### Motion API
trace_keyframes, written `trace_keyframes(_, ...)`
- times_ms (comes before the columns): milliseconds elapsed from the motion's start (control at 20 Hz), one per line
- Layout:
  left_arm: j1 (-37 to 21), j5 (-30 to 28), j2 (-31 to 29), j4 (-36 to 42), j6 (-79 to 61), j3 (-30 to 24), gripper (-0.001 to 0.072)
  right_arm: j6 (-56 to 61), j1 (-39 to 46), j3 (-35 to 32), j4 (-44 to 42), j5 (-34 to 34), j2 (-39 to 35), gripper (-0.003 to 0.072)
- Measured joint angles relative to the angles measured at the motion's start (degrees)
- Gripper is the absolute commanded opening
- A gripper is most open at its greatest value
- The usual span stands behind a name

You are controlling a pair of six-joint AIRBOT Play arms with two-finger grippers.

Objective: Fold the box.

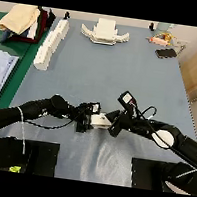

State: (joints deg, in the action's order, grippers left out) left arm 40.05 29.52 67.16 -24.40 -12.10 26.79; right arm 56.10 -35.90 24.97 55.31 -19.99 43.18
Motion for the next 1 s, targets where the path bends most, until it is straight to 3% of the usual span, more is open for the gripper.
trace_keyframes(200, 0.00, 0.02, 0.00, 0.00, 0.00, 0.00, 0.0522, 10.60, 5.81, 8.57, 14.40, -6.47, 2.62, 0.0002)
trace_keyframes(400, 0.00, 0.02, 0.00, 0.00, 0.00, 0.00, 0.0522, 25.24, 12.15, 20.17, 28.22, -24.83, 10.88, 0.0003)
trace_keyframes(600, 0.00, 0.02, 0.00, 0.00, 0.00, 0.00, 0.0522, 38.10, 15.32, 26.86, 34.69, -39.28, 17.97, 0.0003)
trace_keyframes(1000, -3.04, -1.25, -3.41, -0.55, 7.21, 0.11, 0.0522, 45.59, 16.48, 29.33, 35.91, -46.10, 21.11, 0.0003)
